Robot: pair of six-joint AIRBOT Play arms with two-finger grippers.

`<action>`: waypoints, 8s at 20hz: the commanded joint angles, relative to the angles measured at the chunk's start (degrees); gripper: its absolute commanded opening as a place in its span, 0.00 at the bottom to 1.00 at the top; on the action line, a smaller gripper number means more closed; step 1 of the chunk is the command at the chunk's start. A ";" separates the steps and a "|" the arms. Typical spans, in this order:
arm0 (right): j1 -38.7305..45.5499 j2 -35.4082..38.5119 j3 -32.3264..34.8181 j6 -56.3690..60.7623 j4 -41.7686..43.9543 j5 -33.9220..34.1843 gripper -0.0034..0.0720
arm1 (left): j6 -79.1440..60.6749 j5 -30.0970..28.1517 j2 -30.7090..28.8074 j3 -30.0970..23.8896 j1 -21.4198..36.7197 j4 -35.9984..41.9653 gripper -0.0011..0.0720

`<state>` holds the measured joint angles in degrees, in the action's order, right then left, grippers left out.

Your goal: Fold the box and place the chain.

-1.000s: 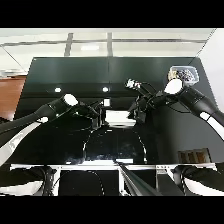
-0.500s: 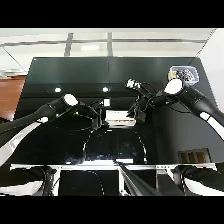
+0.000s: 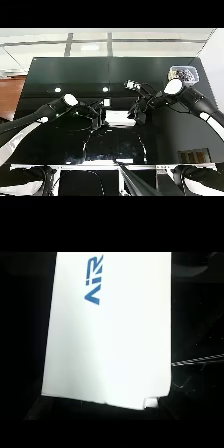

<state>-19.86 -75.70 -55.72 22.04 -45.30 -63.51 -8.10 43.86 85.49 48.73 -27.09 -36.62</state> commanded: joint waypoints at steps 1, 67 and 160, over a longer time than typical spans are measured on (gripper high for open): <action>-0.26 -0.04 0.04 0.35 -0.15 -0.31 0.31 | 0.00 0.00 0.02 -0.02 -0.04 0.00 0.55; 0.61 2.71 1.18 6.56 -0.24 -1.40 0.32 | 0.00 0.02 0.02 -0.02 -0.04 0.00 0.55; 34.62 17.35 11.54 28.22 14.60 -10.80 0.07 | 21.88 4.61 5.51 16.20 -5.86 2.51 0.98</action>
<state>14.72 -58.39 -44.16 50.30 -30.37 -74.35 13.76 48.40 90.94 64.88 -32.91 -34.04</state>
